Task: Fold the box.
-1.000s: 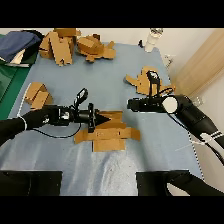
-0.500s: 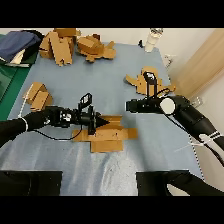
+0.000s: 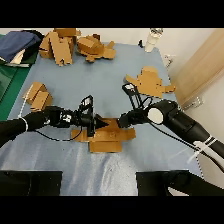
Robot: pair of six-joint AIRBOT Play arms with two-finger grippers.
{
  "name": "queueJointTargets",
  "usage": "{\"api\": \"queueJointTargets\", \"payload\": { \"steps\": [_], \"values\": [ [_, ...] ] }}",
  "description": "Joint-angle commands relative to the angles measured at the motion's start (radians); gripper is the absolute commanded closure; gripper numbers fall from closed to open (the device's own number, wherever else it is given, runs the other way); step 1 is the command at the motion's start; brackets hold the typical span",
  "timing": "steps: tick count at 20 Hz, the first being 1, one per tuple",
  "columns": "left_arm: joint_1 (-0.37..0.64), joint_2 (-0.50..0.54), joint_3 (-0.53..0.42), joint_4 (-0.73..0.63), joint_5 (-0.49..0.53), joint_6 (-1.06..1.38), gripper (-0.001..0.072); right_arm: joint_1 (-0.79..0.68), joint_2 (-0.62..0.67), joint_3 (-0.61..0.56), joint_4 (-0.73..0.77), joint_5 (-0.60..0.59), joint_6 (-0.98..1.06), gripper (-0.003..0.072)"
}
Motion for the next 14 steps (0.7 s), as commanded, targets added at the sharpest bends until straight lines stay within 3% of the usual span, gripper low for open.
{"api": "queueJointTargets", "payload": {
  "steps": [1,3,6,7,8,9,14],
  "values": [
    [0.001,0.001,0.0,0.004,0.0,-0.01,0.0697,0.065,0.0,0.0,-0.069,0.06,0.003,0.0516],
    [0.001,0.001,0.0,0.005,0.0,-0.047,0.0697,0.053,0.0,0.0,-0.105,0.071,0.052,0.035],
    [0.001,0.005,0.0,0.027,0.003,-0.046,0.0696,0.046,0.0,0.0,-0.105,0.072,0.056,0.0341],
    [0.002,0.008,0.0,0.052,0.005,-0.045,0.0628,0.046,0.0,0.0,-0.106,0.072,0.056,0.0341],
    [0.005,0.013,0.002,0.081,0.004,-0.051,0.0345,0.046,0.0,0.0,-0.106,0.072,0.056,0.0341],
    [0.008,0.021,0.002,0.095,0.009,-0.08,0.031,0.046,0.0,0.0,-0.106,0.072,0.056,0.0342],
    [0.057,0.08,0.002,0.151,0.081,-0.132,0.0312,0.046,0.0,0.0,-0.106,0.069,0.056,0.0342]
  ]
}}
